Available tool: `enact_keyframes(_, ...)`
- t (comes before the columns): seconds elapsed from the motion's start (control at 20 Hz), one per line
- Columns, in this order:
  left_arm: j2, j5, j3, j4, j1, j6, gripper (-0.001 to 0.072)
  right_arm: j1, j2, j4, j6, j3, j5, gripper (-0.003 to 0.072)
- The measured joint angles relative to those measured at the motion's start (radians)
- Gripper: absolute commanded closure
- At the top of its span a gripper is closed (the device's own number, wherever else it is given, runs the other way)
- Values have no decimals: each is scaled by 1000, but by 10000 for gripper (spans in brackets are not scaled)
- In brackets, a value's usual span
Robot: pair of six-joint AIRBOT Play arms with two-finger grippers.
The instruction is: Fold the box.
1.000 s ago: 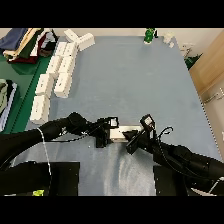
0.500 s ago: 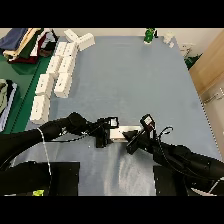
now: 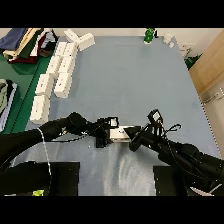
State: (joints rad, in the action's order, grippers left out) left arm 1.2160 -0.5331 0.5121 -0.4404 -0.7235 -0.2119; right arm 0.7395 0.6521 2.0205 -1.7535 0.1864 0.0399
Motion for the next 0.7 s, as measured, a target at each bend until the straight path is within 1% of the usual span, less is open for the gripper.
enact_keyframes(0.1, 0, 0, 0, 0, 0, 0, 239, -59, 2, -53, 0, 62, -98, 681)
enact_keyframes(0.15, 0, 0, 0, 0, 0, 0, 239, -99, 12, -86, 0, 108, -175, 681)
enact_keyframes(0.3, 0, 0, 0, 0, 0, 0, 239, -234, 78, -218, 14, 291, -459, 681)
enact_keyframes(0.4, 0, 0, 0, 0, 0, 0, 239, -319, 150, -335, 55, 423, -653, 681)
enact_keyframes(0.5, 0, 0, 0, 0, 0, 0, 239, -380, 228, -449, 100, 531, -813, 681)
enact_keyframes(0.6, 0, 0, 0, 0, 0, 0, 239, -416, 298, -544, 133, 604, -912, 681)
enact_keyframes(0.7, 0, 0, 0, 0, 0, 0, 239, -433, 354, -599, 151, 640, -972, 681)
